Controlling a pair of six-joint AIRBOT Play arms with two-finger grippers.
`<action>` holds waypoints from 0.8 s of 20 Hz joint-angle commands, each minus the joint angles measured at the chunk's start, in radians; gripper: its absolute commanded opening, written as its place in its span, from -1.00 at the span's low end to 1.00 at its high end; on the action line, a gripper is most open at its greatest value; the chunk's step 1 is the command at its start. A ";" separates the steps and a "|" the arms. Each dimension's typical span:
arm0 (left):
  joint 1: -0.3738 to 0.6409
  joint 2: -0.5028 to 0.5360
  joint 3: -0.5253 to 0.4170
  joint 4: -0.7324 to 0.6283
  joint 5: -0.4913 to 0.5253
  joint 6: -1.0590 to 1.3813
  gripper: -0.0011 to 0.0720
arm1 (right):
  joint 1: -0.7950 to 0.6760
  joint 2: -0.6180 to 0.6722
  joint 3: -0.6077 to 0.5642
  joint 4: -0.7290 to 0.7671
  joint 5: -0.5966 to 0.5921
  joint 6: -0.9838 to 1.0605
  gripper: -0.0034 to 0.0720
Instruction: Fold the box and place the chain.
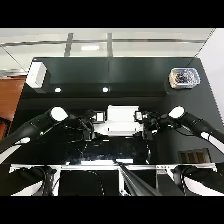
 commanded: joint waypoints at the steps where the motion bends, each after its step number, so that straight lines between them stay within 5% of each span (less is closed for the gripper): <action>1: -0.008 -0.040 0.033 -0.051 -0.015 0.055 0.58 | 0.000 0.000 0.001 0.000 0.000 0.000 -0.85; 3: -0.009 -0.040 0.044 -0.075 -0.014 0.055 -0.02 | 0.000 0.000 0.001 0.000 0.000 0.000 -0.85; 5: -0.009 -0.041 0.048 -0.116 -0.005 0.055 -0.06 | 0.000 0.000 0.001 0.000 0.000 0.000 -0.85; 7: -0.010 -0.041 0.048 -0.130 -0.008 0.051 -0.37 | 0.000 0.000 0.001 0.000 0.000 0.000 -0.85; 16: -0.051 -0.122 0.057 -0.267 0.008 0.053 -0.36 | 0.000 0.000 0.001 0.000 0.000 0.000 -0.85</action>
